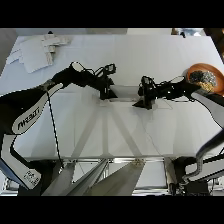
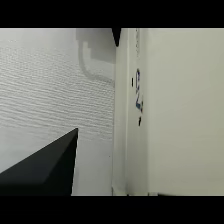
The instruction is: Fold the box and place the chain.
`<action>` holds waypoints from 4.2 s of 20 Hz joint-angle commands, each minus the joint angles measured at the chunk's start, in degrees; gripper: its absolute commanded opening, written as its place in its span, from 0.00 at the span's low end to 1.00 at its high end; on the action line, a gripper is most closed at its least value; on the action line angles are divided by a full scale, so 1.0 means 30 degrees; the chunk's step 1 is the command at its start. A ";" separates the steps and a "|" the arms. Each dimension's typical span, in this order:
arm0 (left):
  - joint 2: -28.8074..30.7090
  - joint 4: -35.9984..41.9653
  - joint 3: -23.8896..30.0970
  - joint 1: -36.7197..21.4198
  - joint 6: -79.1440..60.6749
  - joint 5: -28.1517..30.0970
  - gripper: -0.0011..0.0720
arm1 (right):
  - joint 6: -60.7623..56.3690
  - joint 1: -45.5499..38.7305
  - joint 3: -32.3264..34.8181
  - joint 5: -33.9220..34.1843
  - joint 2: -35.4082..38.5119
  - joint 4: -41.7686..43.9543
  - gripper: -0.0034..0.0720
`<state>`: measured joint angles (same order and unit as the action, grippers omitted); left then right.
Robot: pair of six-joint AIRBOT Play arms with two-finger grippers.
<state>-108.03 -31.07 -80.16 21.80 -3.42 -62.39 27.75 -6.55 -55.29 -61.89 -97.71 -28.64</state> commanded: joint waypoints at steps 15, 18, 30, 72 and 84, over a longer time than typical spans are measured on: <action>0.5158 -0.6302 -0.0022 -0.1093 0.4058 -0.1647 0.71 | -0.0007 0.0000 -0.0015 -0.0015 0.0007 0.0000 0.72; 0.5566 -0.8072 -0.0022 -0.1078 0.6222 -0.4160 0.56 | -0.0015 0.0000 -0.0022 -0.0015 0.0007 0.0000 0.72; 0.4138 -0.0568 0.0670 0.1406 0.4517 0.1362 0.03 | -0.0007 -0.0007 -0.0015 -0.0015 0.0007 0.0000 0.72; 0.3308 -0.7774 0.1180 -0.1086 -0.1086 -0.2812 0.42 | -0.0007 -0.0007 -0.0022 -0.0015 0.0007 0.0000 0.72; 0.1698 -0.4976 0.1180 -0.0124 -0.1362 -0.3300 0.55 | -0.0007 0.0000 -0.0015 -0.0015 0.0007 0.0000 0.72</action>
<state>-102.10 -48.40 -76.64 21.06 -7.14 -70.61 27.73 -6.55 -55.29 -61.91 -97.71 -28.67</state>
